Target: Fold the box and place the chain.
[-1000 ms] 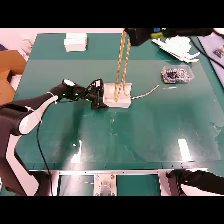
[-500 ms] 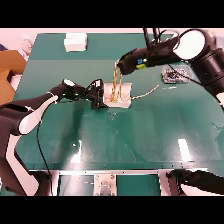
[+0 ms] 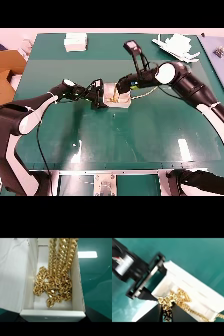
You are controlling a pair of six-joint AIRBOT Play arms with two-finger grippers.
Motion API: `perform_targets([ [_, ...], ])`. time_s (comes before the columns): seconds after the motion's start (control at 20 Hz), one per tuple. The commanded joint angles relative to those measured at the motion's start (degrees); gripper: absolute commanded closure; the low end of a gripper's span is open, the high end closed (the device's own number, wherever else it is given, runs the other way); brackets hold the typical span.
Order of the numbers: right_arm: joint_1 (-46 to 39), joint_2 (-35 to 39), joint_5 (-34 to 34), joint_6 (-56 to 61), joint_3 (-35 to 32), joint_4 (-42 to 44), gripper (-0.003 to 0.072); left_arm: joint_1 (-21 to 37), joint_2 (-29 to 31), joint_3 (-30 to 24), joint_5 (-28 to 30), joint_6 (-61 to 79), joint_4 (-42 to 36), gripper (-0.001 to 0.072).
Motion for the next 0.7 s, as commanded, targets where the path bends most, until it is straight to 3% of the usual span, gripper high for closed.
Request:
perform_targets([
  [0.0, 0.0, 0.0, -5.0, 0.0, -5.0, 1.2, 0.0671, 0.0, 0.0, 0.0, 0.0, 0.0, 0.0, 0.0181],
  [0.1, 0.0, -0.1, -6.2, 0.2, -5.3, 1.1, 0.0449, 0.0, 0.0, 0.0, 0.0, 0.0, 0.0, 0.0181],
  [0.15, 0.0, -0.2, -6.7, 0.1, -5.3, 1.1, 0.042, 0.0, 0.0, 0.0, 0.0, 0.0, 0.0, 0.0181],
  [0.35, -0.3, -0.1, -6.0, 0.2, -5.2, 1.0, 0.0423, 0.0, 0.0, 0.0, 0.0, 0.0, 0.0, 0.0181],
  [0.55, -6.3, 0.2, 3.1, 9.3, -5.3, -0.5, 0.0428, 0.0, 0.0, 0.0, 0.0, 0.0, 0.0, 0.0181],
  [0.65, -10.4, 0.2, 4.5, 13.3, -5.4, -0.4, 0.0428, 0.0, 0.0, 0.0, 0.0, 0.0, 0.0, 0.018],
])
